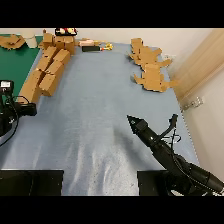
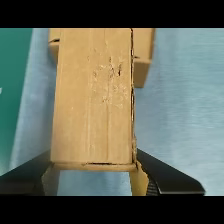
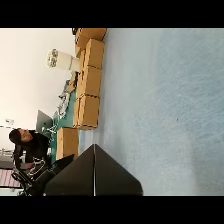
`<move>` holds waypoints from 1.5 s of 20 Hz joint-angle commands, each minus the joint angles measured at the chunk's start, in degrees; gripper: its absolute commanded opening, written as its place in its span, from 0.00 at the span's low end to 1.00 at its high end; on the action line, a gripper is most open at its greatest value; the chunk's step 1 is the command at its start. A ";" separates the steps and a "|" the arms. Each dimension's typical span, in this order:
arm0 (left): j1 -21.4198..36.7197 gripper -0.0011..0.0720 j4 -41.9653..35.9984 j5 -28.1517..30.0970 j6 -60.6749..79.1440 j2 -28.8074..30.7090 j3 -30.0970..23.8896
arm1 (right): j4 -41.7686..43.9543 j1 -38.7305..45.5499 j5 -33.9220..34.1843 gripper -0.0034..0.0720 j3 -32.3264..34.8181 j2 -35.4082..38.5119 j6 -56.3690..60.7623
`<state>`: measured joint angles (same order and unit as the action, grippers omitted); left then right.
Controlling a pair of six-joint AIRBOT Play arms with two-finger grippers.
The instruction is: Fold the box.
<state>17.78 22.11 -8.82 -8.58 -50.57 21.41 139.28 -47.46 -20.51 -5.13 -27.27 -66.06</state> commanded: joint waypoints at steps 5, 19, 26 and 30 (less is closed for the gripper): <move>3.98 0.71 2.21 -3.91 0.39 -10.45 3.63 | -0.02 1.11 -0.07 0.05 -0.04 0.07 0.00; 4.11 0.97 2.16 -4.72 -5.75 -16.74 8.66 | 0.00 1.57 -0.02 0.05 -0.04 0.07 0.02; 4.11 0.97 7.89 -10.23 -12.85 -9.88 8.66 | 0.00 1.57 -0.02 0.05 -0.04 0.07 0.02; 4.63 0.97 20.24 -11.19 -23.52 -5.84 8.66 | -0.02 1.55 0.02 0.05 -0.04 0.07 0.02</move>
